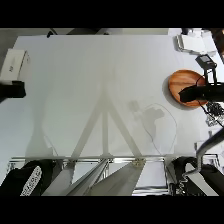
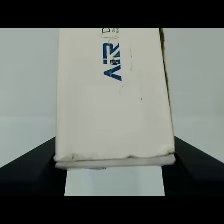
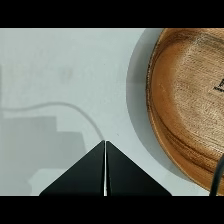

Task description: Fold the box and place the chain.

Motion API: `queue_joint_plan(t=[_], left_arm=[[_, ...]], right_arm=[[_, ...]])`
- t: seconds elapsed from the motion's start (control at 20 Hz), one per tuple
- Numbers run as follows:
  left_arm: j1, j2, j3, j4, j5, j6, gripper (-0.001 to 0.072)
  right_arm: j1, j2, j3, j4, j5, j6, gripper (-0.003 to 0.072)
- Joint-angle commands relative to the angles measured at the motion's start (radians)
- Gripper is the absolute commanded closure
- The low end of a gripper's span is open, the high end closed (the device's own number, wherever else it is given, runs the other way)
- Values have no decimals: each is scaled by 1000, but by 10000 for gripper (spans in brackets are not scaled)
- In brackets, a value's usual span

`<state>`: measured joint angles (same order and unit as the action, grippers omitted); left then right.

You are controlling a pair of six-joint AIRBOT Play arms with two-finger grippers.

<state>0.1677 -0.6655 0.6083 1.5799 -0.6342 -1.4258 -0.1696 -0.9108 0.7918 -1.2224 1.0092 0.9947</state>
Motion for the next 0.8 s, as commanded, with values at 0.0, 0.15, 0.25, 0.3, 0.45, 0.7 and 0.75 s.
queue_joint_plan(t=[0.0, 0.15, 0.25, 0.3, 0.45, 0.7, 0.75], left_arm=[[49, -49, -204, -72, 215, -63, 702], [49, -170, -275, 14, 254, -58, 702], [49, -266, -276, 34, 262, -58, 694], [49, -303, -275, 34, 269, -58, 691], [49, -348, -275, 33, 271, -58, 373], [49, -229, -275, 34, 231, -55, 131], [49, -183, -275, 33, 218, -56, 131]], right_arm=[[-1, 1, 0, 0, -1, 0, 675], [-1, 1, 0, 0, -2, 0, 675], [-1, 1, 0, 0, -2, 0, 675], [-1, 1, 0, 0, -2, 0, 675], [-1, 1, 0, 0, -2, 0, 675], [-1, 1, 0, 0, -2, 0, 675], [-1, 1, 0, 0, -3, 0, 675]])
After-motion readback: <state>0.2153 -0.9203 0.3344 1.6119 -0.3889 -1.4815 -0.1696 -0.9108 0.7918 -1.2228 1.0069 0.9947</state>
